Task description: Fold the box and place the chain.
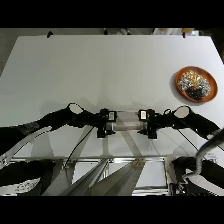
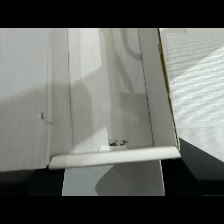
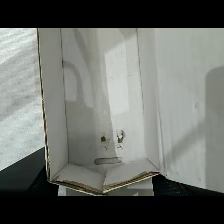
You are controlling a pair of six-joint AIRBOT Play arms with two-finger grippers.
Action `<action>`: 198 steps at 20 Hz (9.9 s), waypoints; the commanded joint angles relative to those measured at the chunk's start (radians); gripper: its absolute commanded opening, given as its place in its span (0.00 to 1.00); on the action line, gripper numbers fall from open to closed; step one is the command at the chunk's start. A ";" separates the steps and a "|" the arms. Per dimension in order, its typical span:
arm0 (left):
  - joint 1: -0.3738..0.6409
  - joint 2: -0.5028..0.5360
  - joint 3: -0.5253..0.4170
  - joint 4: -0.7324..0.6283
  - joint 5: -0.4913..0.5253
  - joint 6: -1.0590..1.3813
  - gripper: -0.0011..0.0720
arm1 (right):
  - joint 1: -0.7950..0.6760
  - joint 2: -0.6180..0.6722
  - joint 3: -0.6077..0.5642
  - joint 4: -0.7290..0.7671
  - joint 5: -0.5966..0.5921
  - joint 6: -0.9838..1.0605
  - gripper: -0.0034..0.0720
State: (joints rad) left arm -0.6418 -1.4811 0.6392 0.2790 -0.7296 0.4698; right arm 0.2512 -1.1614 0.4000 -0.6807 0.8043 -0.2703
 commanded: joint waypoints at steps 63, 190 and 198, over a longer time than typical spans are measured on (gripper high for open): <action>0.000 0.000 0.000 0.002 0.000 0.001 0.47 | 0.000 0.200 -0.001 0.144 -0.154 0.510 0.07; 0.000 0.001 0.000 0.002 -0.001 0.001 0.47 | -0.307 0.061 0.090 -0.380 0.282 1.552 0.07; 0.000 0.001 0.000 0.002 -0.001 0.001 0.47 | -0.307 0.061 0.061 -0.372 0.273 1.545 0.07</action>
State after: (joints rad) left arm -0.6426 -1.4807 0.6392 0.2806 -0.7303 0.4709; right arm -0.0555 -1.1000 0.4671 -1.0595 1.0790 1.2781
